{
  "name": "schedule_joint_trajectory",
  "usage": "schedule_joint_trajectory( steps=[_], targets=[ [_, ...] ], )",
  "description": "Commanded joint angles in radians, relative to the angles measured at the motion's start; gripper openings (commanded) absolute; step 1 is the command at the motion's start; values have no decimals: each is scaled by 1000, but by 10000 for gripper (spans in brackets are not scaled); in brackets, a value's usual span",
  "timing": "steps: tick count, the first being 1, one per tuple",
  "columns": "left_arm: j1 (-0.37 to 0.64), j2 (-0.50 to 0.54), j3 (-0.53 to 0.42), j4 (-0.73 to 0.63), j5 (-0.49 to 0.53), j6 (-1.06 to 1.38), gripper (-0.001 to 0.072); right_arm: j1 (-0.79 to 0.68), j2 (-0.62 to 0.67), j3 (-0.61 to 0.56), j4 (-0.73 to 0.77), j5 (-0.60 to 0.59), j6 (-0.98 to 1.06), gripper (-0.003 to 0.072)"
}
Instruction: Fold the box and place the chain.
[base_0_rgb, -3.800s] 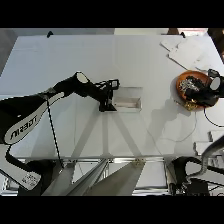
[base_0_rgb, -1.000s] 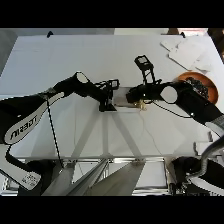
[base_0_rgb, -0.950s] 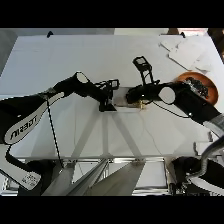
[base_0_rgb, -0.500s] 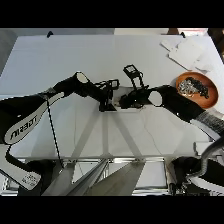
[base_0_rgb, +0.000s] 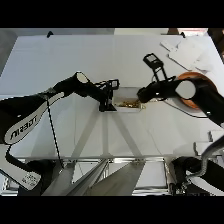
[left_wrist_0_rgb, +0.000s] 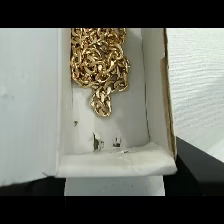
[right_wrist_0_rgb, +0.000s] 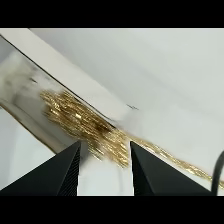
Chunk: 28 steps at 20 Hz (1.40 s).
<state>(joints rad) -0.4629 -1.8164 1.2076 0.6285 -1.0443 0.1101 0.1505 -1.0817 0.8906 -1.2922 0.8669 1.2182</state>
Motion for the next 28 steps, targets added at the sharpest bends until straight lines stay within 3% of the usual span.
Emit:
schedule_joint_trajectory(
  steps=[1, 3, 5, 10, 14, 22, 28],
  targets=[
    [0, 0, 0, 0, 0, 0, 335, -142, 30, -22, -32, 116, -277, 343],
    [0, 0, 0, 0, 0, 0, 335, -185, 26, -58, -29, 113, -496, 354],
    [0, 0, 0, 0, 0, 0, 335, -197, 4, -86, -12, 115, -678, 430],
    [0, 0, 0, 0, 0, 0, 335, -194, -108, -98, 101, 89, -1019, 481],
    [0, 0, 0, 0, 0, 0, 335, -186, -203, -99, 206, 4, -1078, 481],
    [0, 0, 0, 0, 0, 0, 335, -102, -329, -99, 205, -161, -1110, 472],
    [0, 0, 0, 0, 0, 0, 335, -102, -330, -99, 188, -147, -1007, 15]
  ],
)
